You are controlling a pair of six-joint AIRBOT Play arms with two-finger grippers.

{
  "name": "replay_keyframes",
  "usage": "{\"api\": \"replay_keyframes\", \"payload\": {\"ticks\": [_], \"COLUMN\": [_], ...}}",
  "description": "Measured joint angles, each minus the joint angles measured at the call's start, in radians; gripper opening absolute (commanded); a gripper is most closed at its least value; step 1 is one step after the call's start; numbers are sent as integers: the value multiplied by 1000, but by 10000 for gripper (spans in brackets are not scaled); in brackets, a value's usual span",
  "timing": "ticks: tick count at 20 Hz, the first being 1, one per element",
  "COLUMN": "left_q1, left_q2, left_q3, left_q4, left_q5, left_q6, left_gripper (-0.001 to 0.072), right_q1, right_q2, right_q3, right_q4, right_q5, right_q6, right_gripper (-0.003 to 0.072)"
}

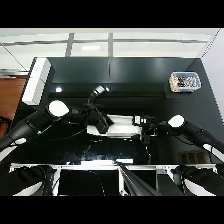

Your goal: Fold the box and place the chain.

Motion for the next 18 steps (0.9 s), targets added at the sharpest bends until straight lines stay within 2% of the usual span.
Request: {"api": "replay_keyframes", "payload": {"ticks": [3,7,9,13,15,18], "left_q1": [22,15,2,-8,-2,36], "left_q2": [-44,-151,-201,-261,-254,-183], "left_q3": [-13,29,58,116,143,168], "left_q4": [-47,35,82,188,259,331], "left_q5": [161,200,190,95,61,0], "left_q6": [27,42,45,54,56,47], "left_gripper": [24,25,25,26,26,25], "right_q1": [0,0,0,0,0,0], "right_q2": [0,0,0,0,0,0], "right_q3": [0,0,0,0,0,0], "right_q4": [0,0,0,-1,-1,0], "right_q5": [0,0,0,0,0,0], "right_q6": [0,0,0,-1,-1,0], "right_gripper": [486,486,486,486,486,487]}}
